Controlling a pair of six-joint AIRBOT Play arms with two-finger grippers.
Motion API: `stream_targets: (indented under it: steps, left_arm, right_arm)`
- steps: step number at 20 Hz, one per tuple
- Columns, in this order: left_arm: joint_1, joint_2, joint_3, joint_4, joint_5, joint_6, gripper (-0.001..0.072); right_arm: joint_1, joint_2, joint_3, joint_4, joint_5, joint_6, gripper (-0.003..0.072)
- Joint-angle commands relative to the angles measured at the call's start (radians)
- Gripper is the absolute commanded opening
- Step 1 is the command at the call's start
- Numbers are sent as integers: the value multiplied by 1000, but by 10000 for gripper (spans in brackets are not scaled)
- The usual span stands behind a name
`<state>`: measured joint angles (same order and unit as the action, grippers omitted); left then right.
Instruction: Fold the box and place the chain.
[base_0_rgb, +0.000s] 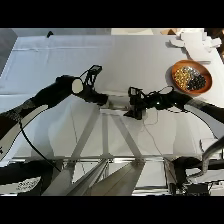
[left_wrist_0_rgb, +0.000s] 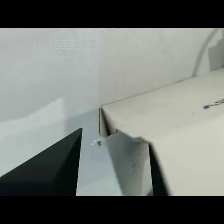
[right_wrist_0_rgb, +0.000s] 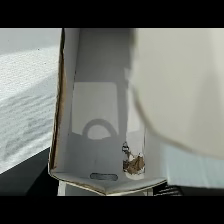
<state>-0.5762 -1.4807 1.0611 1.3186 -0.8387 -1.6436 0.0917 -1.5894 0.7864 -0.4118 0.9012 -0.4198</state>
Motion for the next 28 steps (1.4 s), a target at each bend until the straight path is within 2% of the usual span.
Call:
stream_targets:
  steps: [1,3,4,5,11,12,19,22,24,25,26,28]
  left_arm:
    - [-66,-5,11,175,7,-182,393]
    - [-111,-6,12,289,5,-319,386]
    - [-127,-7,12,320,5,-389,333]
    - [-137,-8,12,325,5,-423,315]
    - [-168,-53,12,320,-58,-582,314]
    - [-169,-58,12,320,-65,-612,280]
    - [-167,-72,12,320,-48,-704,272]
    - [-168,-82,13,301,-29,-719,160]
    - [-167,-85,13,301,-29,-719,141]
    - [-167,-88,13,301,-31,-716,55]
    - [-167,-89,13,297,-32,-713,5]
    - [-167,-89,13,290,-28,-713,4]
  right_arm:
    - [0,0,1,0,0,0,465]
    - [0,0,1,0,0,0,465]
    - [0,0,1,0,0,0,465]
    - [0,0,1,0,0,0,465]
    - [0,0,1,0,0,0,465]
    - [0,0,1,0,0,0,465]
    - [0,0,1,0,0,0,465]
    - [0,0,1,0,0,0,465]
    - [0,0,1,0,0,0,465]
    - [0,0,1,0,0,0,465]
    - [0,0,1,0,0,0,465]
    - [0,0,1,0,0,0,465]
